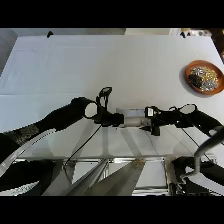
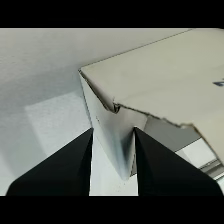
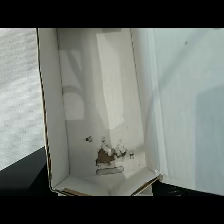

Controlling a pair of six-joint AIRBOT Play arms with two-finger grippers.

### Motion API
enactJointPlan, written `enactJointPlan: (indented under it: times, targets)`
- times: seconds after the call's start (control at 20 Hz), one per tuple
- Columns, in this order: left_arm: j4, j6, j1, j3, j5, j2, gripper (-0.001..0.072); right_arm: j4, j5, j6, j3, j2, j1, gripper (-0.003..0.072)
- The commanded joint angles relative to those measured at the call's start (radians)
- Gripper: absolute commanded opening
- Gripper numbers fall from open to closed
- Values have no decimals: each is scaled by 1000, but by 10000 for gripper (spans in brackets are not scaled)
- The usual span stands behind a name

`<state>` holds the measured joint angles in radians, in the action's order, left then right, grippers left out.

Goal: Fold the box and place the chain.

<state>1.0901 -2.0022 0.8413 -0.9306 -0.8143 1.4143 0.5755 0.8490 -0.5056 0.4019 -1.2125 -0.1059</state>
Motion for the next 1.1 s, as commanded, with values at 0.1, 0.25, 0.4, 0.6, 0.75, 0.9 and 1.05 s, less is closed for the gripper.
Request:
enactJointPlan:
  times: [0.1,0.25,0.4,0.6,0.75,0.9,1.05]
  targets:
    - [153,-111,27,-162,-210,89,277,0,0,0,0,0,0,299]
    - [161,-154,40,-269,-282,158,278,0,0,0,0,0,0,299]
    - [169,-233,57,-340,-318,206,269,0,0,0,0,0,0,299]
    - [220,-354,66,-359,-425,246,268,0,0,0,0,0,0,299]
    - [253,-441,65,-360,-442,256,268,0,0,0,0,0,0,299]
    - [254,-452,63,-379,-451,277,268,0,0,0,0,0,0,299]
    - [254,-452,73,-412,-449,311,268,0,0,0,0,0,0,299]
